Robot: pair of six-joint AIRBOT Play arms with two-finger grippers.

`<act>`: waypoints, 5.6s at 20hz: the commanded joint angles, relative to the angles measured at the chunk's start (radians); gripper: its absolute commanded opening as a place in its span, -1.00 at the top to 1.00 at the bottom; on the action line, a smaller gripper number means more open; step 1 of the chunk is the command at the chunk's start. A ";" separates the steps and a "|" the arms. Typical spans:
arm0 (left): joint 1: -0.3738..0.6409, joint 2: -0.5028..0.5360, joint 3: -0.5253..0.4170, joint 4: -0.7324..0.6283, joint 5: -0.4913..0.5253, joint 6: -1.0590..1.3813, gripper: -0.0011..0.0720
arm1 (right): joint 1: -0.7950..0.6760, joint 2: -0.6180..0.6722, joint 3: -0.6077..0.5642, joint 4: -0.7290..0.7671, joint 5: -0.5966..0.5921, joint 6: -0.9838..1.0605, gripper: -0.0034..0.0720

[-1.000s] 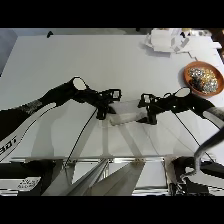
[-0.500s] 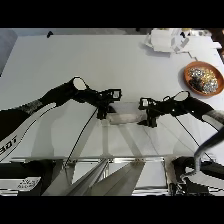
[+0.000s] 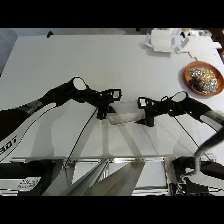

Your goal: Fold the box and place the chain.

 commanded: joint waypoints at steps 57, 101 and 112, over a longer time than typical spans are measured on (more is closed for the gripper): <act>0.002 0.008 0.001 -0.009 0.015 0.002 0.59 | 0.031 -0.005 -0.021 -0.029 0.026 -0.003 0.08; -0.153 0.174 -0.055 0.332 0.418 -0.811 0.96 | 0.031 -0.005 -0.021 -0.029 0.026 -0.003 0.08; -0.071 0.277 -0.092 0.411 0.248 -0.785 0.96 | 0.031 -0.005 -0.021 -0.029 0.026 -0.003 0.08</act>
